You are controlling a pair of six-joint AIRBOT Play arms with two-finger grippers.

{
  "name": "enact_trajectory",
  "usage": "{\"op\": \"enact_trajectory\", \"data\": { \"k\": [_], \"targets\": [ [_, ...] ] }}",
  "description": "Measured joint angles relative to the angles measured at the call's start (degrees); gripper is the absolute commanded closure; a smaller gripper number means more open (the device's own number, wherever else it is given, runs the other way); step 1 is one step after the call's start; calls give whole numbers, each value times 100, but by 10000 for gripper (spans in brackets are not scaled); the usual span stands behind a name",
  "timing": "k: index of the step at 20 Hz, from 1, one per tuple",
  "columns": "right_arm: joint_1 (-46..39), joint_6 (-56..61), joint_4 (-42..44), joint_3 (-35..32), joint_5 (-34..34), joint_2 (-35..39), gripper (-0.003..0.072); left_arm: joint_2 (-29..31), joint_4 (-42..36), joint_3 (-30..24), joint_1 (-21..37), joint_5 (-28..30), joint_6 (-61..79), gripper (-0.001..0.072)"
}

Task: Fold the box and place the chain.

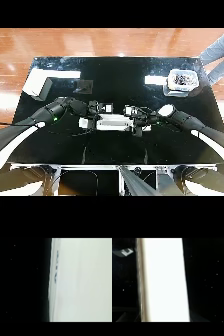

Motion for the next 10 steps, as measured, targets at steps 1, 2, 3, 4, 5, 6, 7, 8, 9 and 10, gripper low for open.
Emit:
{"op": "enact_trajectory", "data": {
  "k": [1,2,3,4,5,6,7,8,9,10],
  "targets": [
    [0,0,0,0,0,0,274,0,-15,0,0,4,0,687],
    [0,0,0,0,0,0,275,0,-22,7,0,15,-2,686],
    [0,-4,0,0,4,0,275,7,-26,17,0,46,-7,642],
    [0,-11,-2,0,11,0,275,20,-26,33,-2,96,-22,496],
    [0,-9,-2,0,11,-2,275,39,-44,50,-4,146,-76,414],
    [0,-7,7,0,-4,0,275,76,-70,72,-4,192,-155,316],
    [0,-7,9,0,-9,0,275,103,-68,85,-4,181,-203,194],
    [0,-20,0,0,2,0,275,136,-66,96,-4,173,-264,124],
    [0,-20,0,0,2,0,275,164,-66,101,-2,157,-326,86],
    [0,-20,-2,0,2,0,275,188,-61,107,-2,166,-389,84]
  ]
}}
